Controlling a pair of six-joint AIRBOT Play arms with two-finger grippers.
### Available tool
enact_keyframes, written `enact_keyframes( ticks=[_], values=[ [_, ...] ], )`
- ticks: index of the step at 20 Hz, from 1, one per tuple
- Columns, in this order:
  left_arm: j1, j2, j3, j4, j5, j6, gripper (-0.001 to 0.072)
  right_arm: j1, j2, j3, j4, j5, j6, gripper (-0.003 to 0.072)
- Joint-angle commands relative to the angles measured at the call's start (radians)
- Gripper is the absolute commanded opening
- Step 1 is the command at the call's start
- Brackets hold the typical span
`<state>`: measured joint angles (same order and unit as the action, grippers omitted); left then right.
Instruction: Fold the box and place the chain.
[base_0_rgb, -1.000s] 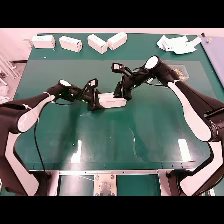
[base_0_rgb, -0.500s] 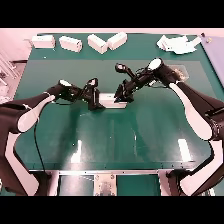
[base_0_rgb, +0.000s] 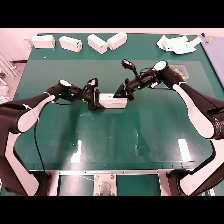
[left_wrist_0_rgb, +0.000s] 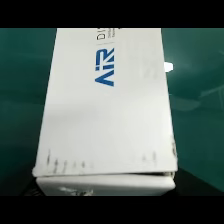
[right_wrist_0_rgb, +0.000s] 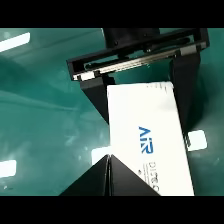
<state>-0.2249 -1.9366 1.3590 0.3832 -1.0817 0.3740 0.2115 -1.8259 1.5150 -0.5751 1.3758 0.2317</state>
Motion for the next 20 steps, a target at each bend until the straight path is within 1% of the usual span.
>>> enact_keyframes(
  ticks=[1, 3, 5, 9, 14, 16, 18, 20],
  values=[
    [0.000, 0.000, 0.001, 0.001, 0.000, 0.000, 0.0635, 0.000, 0.000, -0.085, 0.028, -0.092, -0.009, 0.0012],
    [0.000, 0.000, 0.001, 0.001, 0.000, 0.000, 0.0634, 0.000, 0.000, -0.118, 0.029, -0.148, -0.009, 0.0011],
    [0.000, 0.000, 0.001, 0.000, 0.000, 0.000, 0.0635, 0.006, -0.004, -0.142, 0.022, -0.165, -0.008, 0.0011],
    [0.000, 0.000, 0.001, 0.000, 0.000, 0.000, 0.0634, 0.035, -0.030, -0.155, -0.063, -0.165, 0.030, 0.0011],
    [0.000, 0.000, 0.001, 0.001, 0.000, 0.000, 0.0634, 0.034, -0.017, -0.146, -0.048, -0.175, 0.030, 0.0011],
    [0.000, 0.000, 0.001, 0.001, 0.000, 0.000, 0.0634, 0.023, 0.031, -0.132, 0.008, -0.174, 0.030, 0.0011],
    [0.000, 0.000, 0.001, 0.001, -0.001, 0.000, 0.0635, 0.012, 0.107, -0.107, 0.060, -0.176, 0.046, 0.0011],
    [0.000, 0.000, 0.001, 0.000, 0.000, 0.000, 0.0635, 0.009, 0.187, -0.079, 0.078, -0.185, 0.095, 0.0011]
  ],
)
